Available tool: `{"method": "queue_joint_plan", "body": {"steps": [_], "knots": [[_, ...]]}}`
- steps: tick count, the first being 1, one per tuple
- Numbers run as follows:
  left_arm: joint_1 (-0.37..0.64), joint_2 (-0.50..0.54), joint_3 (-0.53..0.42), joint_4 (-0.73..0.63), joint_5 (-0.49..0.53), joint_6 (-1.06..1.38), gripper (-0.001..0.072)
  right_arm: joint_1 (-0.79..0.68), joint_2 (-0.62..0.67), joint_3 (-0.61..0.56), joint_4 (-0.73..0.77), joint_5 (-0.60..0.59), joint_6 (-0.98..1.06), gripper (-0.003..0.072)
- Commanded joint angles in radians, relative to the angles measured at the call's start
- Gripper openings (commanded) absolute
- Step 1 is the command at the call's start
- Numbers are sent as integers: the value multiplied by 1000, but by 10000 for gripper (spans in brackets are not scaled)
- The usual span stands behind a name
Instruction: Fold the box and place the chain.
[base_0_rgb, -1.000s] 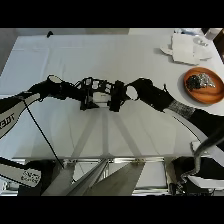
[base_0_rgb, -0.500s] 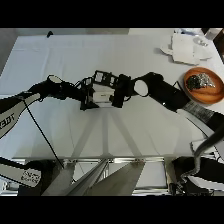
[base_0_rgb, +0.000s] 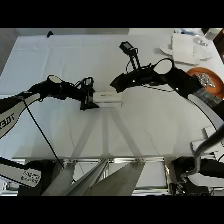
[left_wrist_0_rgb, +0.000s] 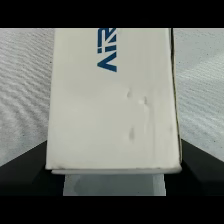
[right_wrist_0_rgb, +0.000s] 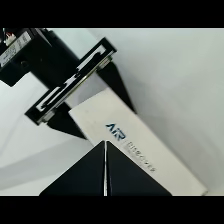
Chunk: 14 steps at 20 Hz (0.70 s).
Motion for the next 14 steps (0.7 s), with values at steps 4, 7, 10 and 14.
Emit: {"method": "queue_joint_plan", "body": {"steps": [4,7,10,14], "knots": [[1,0,1,0,1,0,393,-19,-201,0,243,238,-35,9],[1,0,1,0,1,0,393,-18,-233,0,250,256,-57,9],[1,0,1,0,1,0,393,-18,-234,0,215,256,-50,9],[1,0,1,0,1,0,393,-18,-234,-3,176,252,-27,9]]}}
